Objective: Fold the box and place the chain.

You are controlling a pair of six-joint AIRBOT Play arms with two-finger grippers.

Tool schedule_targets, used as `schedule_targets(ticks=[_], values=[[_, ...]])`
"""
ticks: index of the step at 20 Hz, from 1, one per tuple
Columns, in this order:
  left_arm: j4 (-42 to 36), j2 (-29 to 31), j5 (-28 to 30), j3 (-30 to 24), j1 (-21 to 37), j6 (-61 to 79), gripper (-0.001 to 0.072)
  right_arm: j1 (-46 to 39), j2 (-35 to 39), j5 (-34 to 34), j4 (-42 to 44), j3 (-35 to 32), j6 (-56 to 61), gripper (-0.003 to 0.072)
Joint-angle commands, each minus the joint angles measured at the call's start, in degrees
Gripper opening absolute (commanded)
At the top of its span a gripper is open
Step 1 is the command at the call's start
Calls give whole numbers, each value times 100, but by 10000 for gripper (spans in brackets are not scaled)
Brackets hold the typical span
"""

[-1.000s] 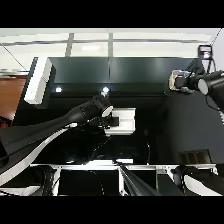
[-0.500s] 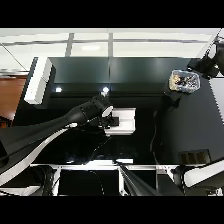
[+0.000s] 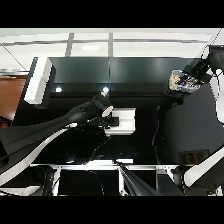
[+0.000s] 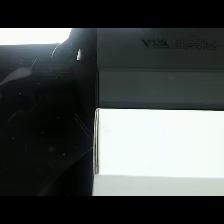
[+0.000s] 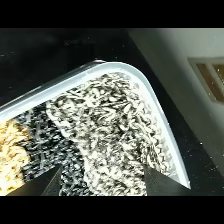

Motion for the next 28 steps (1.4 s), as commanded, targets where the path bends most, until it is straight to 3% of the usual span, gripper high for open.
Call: schedule_targets(ticks=[1, 3, 4, 6, 7, 9, 10, 20, 28], values=[[-2, 0, -7, 2, 4, 2, 28, -55, -109, 44, 26, 33, 79, 539], [0, 0, -7, 2, 4, 2, 28, -85, -133, 44, 24, 33, 79, 538], [-2, 0, -7, 2, 4, 2, 28, -98, -146, 70, 26, 33, 76, 447], [-2, 0, -7, 2, 4, 2, 28, -109, -186, 168, 42, 33, 61, 415], [-2, 0, -7, 2, 4, 2, 28, -109, -190, 203, 46, 33, 44, 355], [-7, 0, -7, 2, 4, 2, 28, -114, -188, 221, 151, 35, -136, 100], [-48, 0, -7, 2, 4, 2, 28, -116, -153, 227, 212, 35, -258, 21], [-66, 0, -9, 2, 4, 2, 28, -138, 1370, 153, 256, 35, -1049, 20], [-63, 0, -13, 2, 4, 2, 28, -125, 2870, 219, 979, 35, -1469, 18]])
